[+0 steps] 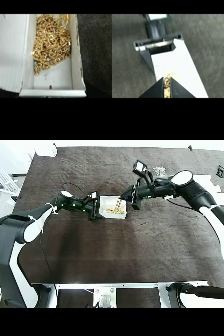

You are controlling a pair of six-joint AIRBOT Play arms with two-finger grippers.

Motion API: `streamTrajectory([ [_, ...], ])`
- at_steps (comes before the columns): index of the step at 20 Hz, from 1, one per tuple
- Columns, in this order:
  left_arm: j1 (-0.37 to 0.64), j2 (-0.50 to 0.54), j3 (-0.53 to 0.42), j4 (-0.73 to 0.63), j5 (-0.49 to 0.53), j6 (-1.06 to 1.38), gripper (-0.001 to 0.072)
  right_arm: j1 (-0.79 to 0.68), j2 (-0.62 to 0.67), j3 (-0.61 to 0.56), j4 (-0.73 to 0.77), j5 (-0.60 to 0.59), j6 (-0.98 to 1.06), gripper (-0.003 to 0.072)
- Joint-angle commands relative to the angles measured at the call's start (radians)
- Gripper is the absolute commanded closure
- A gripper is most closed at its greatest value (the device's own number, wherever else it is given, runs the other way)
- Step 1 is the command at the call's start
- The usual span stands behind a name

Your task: Fold the box and place the chain.

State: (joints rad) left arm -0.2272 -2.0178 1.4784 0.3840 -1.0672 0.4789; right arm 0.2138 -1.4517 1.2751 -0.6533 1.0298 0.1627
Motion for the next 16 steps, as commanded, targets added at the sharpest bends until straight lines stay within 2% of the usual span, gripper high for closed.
streamTrajectory([
  [1, 0.001, 0.001, 0.000, 0.000, 0.000, 0.000, 0.0348, 0.005, -0.090, -0.025, 0.000, -0.056, -0.024, 0.0680],
  [5, 0.001, 0.001, 0.000, 0.000, 0.000, 0.000, 0.0348, 0.007, -0.213, -0.025, 0.000, -0.086, -0.029, 0.0679],
  [8, 0.001, 0.001, 0.000, 0.000, 0.000, 0.000, 0.0348, 0.007, -0.235, -0.024, -0.001, -0.106, -0.028, 0.0677],
  [9, 0.001, 0.001, 0.000, 0.000, 0.000, 0.000, 0.0348, 0.007, -0.228, -0.021, 0.000, -0.105, -0.028, 0.0545],
  [10, 0.001, 0.001, 0.000, 0.000, 0.000, 0.000, 0.0348, 0.007, -0.219, -0.015, 0.002, -0.105, -0.026, 0.0369],
  [12, 0.001, 0.001, 0.000, 0.000, 0.000, 0.000, 0.0348, 0.007, -0.190, -0.004, 0.006, -0.104, -0.020, 0.0405],
  [14, 0.001, 0.001, 0.000, 0.000, 0.000, 0.000, 0.0348, 0.007, -0.143, -0.004, 0.009, -0.103, -0.021, 0.0372],
  [16, 0.001, 0.001, 0.000, 0.000, 0.000, 0.000, 0.0348, 0.007, -0.075, -0.003, 0.010, -0.086, -0.021, 0.0376],
])
